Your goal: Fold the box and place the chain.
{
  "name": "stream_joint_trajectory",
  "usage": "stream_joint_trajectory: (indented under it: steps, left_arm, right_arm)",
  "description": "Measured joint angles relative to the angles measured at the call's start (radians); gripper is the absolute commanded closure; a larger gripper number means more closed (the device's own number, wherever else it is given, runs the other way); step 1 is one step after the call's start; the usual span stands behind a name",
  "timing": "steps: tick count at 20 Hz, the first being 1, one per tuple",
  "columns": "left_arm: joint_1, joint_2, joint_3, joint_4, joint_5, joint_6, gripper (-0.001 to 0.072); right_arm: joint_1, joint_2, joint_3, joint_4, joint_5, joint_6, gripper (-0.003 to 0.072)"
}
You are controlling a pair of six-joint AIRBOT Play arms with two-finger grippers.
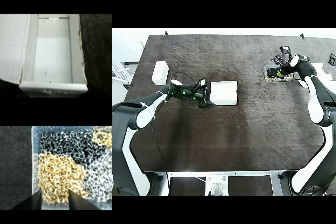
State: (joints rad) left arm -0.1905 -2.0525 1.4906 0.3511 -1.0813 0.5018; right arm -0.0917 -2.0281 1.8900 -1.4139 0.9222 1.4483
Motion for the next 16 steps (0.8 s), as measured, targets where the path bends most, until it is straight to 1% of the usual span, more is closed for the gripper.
stream_joint_trajectory:
  steps: [1,2,3,4,9,13,16]
  left_arm:
    - [0.000,0.000,0.000,0.000,0.000,0.000,0.0402]
    - [0.000,0.000,0.000,0.000,0.000,0.000,0.0402]
    - [0.000,0.000,0.000,0.000,0.000,0.000,0.0402]
    - [0.000,0.000,0.000,0.000,0.000,0.000,0.0402]
    - [0.000,0.000,0.000,0.000,0.000,0.000,0.0402]
    - [0.000,0.000,0.000,0.000,0.000,0.000,0.0402]
    - [0.000,0.000,0.000,0.000,0.000,0.000,0.0402]
  right_arm:
    - [0.000,-0.007,0.002,0.005,-0.002,-0.002,0.0387]
    - [0.000,-0.013,0.003,0.007,-0.002,-0.005,0.0457]
    - [0.001,-0.016,0.004,0.012,-0.002,-0.006,0.0584]
    - [0.002,-0.019,0.006,0.015,-0.002,-0.008,0.0675]
    - [0.004,-0.025,0.042,0.016,0.026,-0.009,0.0681]
    - [0.007,-0.023,0.097,0.009,0.085,0.006,0.0682]
    - [0.010,-0.007,0.116,-0.003,0.127,0.013,0.0682]
